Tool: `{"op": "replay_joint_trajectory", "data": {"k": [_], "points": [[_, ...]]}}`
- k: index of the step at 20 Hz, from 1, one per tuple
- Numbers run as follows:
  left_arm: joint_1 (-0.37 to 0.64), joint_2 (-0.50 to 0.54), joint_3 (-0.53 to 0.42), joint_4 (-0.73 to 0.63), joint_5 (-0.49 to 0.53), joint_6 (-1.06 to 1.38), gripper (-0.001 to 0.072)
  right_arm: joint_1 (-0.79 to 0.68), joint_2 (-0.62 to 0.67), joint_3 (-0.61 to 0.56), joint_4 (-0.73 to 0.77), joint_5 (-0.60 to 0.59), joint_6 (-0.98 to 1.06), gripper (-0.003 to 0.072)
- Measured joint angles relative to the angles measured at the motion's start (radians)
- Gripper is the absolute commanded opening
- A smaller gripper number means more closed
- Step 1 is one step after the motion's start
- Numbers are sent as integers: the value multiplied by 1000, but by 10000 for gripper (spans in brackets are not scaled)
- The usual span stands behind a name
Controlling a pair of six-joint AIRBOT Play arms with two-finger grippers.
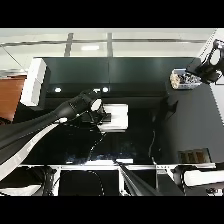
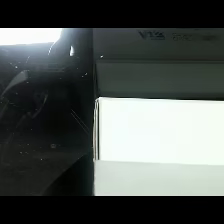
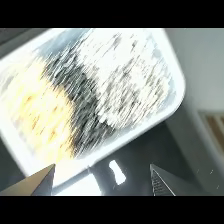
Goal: Fold the box and place the chain.
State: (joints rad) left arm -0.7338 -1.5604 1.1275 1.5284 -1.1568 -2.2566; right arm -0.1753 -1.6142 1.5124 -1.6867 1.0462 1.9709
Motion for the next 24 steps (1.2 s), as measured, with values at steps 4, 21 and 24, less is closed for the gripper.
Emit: {"op": "replay_joint_trajectory", "data": {"k": [4,21,24], "points": [[0,0,0,0,-3,0,24,-64,-199,222,34,80,0,701],[0,0,0,2,-31,0,24,-103,-336,523,91,147,-166,8],[0,0,0,1,-31,0,24,-106,-209,520,131,193,-256,6]]}}
